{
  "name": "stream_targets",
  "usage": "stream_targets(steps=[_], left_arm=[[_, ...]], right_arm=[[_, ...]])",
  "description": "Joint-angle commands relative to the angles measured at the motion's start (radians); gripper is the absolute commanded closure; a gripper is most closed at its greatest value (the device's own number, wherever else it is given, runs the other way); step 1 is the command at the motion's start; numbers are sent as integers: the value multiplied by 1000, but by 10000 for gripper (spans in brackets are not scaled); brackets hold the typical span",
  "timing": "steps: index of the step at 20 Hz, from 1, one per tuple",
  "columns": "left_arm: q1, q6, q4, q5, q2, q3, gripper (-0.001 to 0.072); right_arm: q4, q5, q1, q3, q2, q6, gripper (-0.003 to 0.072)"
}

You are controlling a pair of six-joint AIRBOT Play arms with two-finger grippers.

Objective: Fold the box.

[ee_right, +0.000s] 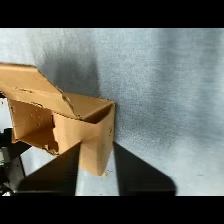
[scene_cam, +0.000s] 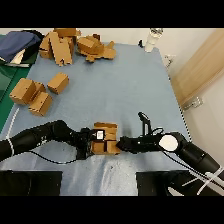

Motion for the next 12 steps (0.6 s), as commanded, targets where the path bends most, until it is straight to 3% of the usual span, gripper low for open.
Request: stream_targets(steps=[1, 9, 12], left_arm=[[1, 0, 0, 0, 0, 0, 366], [1, 0, 0, 4, 0, 0, 365], [1, 0, 0, 3, 0, 0, 365]], right_arm=[[77, -21, 1, 3, -19, -72, 281], [21, 6, 1, 8, -23, -59, 266], [-19, 17, 18, 46, -79, -1, 267]])
